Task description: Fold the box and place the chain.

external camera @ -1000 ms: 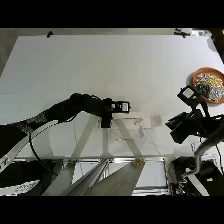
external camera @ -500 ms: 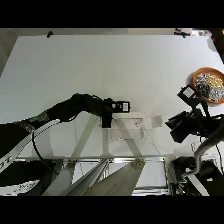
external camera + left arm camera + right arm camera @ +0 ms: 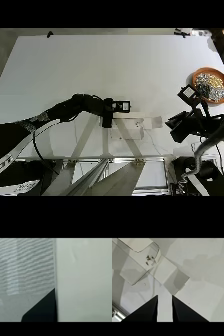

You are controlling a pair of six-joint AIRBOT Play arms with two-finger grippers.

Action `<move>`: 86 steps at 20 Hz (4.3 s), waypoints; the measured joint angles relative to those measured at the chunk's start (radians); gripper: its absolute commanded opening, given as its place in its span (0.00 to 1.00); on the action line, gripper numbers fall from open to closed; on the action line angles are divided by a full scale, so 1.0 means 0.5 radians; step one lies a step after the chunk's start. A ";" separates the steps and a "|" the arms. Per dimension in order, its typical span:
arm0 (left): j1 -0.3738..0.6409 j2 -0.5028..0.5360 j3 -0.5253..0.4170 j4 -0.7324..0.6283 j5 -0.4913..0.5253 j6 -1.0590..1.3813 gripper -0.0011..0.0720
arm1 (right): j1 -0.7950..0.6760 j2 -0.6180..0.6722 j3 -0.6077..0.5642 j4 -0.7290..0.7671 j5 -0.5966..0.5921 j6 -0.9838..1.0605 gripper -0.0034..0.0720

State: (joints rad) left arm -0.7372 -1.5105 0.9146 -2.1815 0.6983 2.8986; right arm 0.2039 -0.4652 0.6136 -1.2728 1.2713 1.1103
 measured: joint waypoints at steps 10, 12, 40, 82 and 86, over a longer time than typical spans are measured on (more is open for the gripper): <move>0.000 -0.001 0.000 -0.005 -0.007 -0.006 0.03 | 0.000 0.000 0.000 -0.012 0.368 -0.421 0.06; 0.000 -0.001 0.000 -0.005 -0.008 -0.047 0.03 | 0.000 0.000 0.000 -0.013 0.408 -0.465 0.06; -0.001 -0.002 0.000 -0.005 -0.007 -0.151 0.03 | 0.003 -0.122 -0.446 0.236 -0.381 -1.579 0.15; 0.000 -0.002 0.000 -0.005 -0.007 -0.152 0.03 | 0.562 -0.401 -0.891 0.633 -1.434 -1.644 0.97; 0.000 -0.002 0.000 -0.005 -0.007 -0.152 0.03 | 0.562 -0.401 -0.891 0.648 -1.533 -1.642 0.97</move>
State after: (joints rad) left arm -0.7372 -1.5112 0.9146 -2.1838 0.6949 2.8227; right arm 0.4847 -0.6659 0.1680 -0.9489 0.5049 0.2893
